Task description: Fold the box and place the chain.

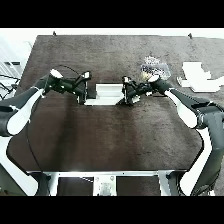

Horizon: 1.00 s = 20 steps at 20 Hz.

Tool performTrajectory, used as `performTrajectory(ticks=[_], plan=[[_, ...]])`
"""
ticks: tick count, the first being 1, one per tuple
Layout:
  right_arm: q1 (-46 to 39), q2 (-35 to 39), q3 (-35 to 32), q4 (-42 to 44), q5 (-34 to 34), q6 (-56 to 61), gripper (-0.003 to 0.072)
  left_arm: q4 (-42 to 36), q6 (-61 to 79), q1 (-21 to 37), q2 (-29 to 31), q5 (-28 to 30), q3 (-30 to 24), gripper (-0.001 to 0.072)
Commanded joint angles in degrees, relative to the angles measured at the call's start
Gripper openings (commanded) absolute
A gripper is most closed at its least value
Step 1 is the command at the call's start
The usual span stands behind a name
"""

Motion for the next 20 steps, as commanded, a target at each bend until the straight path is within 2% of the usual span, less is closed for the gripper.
performTrajectory(ticks=[1,6,10,12,16,17,20], plan=[[0.04,-0.04,-0.02,0.02,-0.07,0.02,0.0509,-1.81,-6.45,2.05,2.12,-4.11,0.98,0.0015],[0.04,-0.04,0.00,0.02,-0.07,0.02,0.0509,-1.31,-22.38,5.46,11.17,1.07,-0.09,0.0015],[0.04,-0.04,-0.02,0.02,-0.07,0.02,0.0509,2.43,-38.36,9.77,19.65,9.42,-7.15,0.0013],[0.04,-0.04,-0.02,0.02,-0.07,0.02,0.0509,5.73,-47.19,10.99,22.80,10.56,-10.16,0.0013],[0.04,-0.04,-0.02,0.02,-0.07,0.02,0.0509,11.04,-60.04,11.26,22.53,11.91,-15.98,0.0014],[0.04,-0.04,0.00,0.02,-0.07,0.02,0.0509,11.61,-61.75,11.26,21.35,10.43,-16.85,0.0014],[0.04,-0.04,-0.02,0.02,-0.07,0.02,0.0509,10.75,-64.24,11.19,17.44,9.33,-17.03,0.0014]])
